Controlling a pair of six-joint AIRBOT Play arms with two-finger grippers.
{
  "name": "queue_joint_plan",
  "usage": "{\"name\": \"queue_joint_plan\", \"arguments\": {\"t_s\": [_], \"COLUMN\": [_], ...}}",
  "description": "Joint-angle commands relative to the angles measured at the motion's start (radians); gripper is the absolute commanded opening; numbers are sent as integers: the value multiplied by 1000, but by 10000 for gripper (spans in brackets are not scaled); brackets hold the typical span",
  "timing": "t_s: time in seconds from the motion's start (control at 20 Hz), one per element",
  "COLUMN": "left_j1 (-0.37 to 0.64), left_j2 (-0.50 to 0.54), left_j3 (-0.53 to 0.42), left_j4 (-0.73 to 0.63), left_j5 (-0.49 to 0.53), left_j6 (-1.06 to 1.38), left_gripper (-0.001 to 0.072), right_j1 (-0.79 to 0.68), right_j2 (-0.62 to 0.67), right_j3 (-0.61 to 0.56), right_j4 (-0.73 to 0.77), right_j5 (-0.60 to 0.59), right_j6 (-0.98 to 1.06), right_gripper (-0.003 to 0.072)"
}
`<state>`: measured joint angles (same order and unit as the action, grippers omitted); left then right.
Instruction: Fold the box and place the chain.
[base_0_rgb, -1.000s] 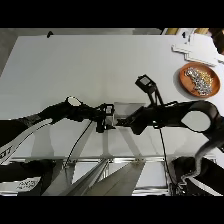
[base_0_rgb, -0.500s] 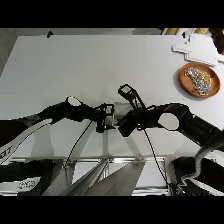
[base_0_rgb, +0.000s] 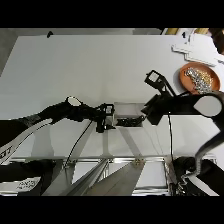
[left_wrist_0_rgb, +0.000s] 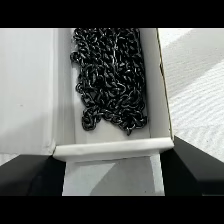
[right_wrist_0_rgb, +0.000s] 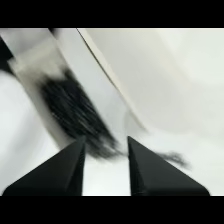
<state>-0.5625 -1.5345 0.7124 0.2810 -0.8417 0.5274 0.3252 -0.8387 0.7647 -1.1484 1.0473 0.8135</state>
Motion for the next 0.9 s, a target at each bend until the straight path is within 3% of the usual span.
{"name": "queue_joint_plan", "arguments": {"t_s": [0.0,0.3,0.5,0.85], "left_j1": [0,0,0,0], "left_j2": [0,0,0,0], "left_j3": [0,0,0,0], "left_j4": [0,0,0,0], "left_j5": [0,0,0,0], "left_j6": [0,0,0,0], "left_gripper": [205,205,205,205], "right_j1": [-168,-160,-106,-75], "right_j2": [7,-155,-232,-333], "right_j3": [-10,-79,-129,-129], "right_j4": [6,4,5,96], "right_j5": [70,112,4,-43], "right_j6": [-350,-644,-687,-750], "right_gripper": [237,238,238,216]}}
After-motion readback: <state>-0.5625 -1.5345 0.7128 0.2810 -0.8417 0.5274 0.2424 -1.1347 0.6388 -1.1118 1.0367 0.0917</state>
